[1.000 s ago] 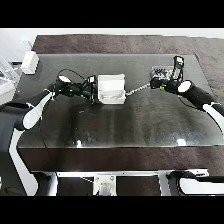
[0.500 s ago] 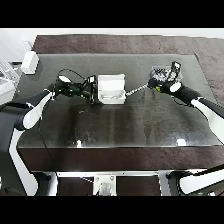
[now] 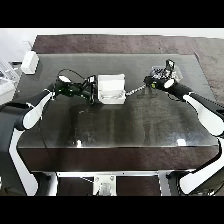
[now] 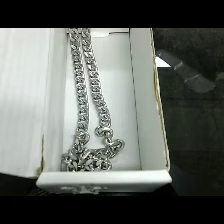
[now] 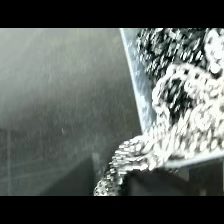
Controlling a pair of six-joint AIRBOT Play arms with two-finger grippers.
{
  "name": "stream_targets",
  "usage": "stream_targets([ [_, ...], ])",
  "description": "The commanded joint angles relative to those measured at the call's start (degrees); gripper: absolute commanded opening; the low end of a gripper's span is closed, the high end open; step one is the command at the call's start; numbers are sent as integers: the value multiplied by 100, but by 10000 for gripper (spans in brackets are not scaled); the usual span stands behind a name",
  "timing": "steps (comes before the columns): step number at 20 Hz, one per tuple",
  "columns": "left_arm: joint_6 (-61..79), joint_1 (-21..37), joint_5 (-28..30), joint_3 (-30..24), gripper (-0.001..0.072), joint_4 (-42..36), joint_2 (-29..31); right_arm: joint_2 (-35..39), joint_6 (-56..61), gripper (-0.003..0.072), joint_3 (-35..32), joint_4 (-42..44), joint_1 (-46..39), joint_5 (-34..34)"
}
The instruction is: Fold the box and place the chain.
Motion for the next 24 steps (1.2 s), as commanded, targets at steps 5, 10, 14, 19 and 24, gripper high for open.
stream_targets([
  [5, 2, 7, 0, 2, 408, 2, 2, 151, -15, 12, 127, 11, 122, -31],
  [10, 2, 7, 0, 2, 409, 0, 2, 1054, -20, 9, 127, -26, 533, 133],
  [14, 2, 7, 0, 2, 408, 0, 2, 2177, -17, 8, 127, -444, 1091, 138],
  [19, 2, 7, 0, 2, 408, 0, 2, 3322, -17, 8, 127, -1014, 2098, 142],
  [24, 2, 7, 0, 2, 408, -2, 2, 3536, -13, 8, 127, -1217, 2946, 223],
])
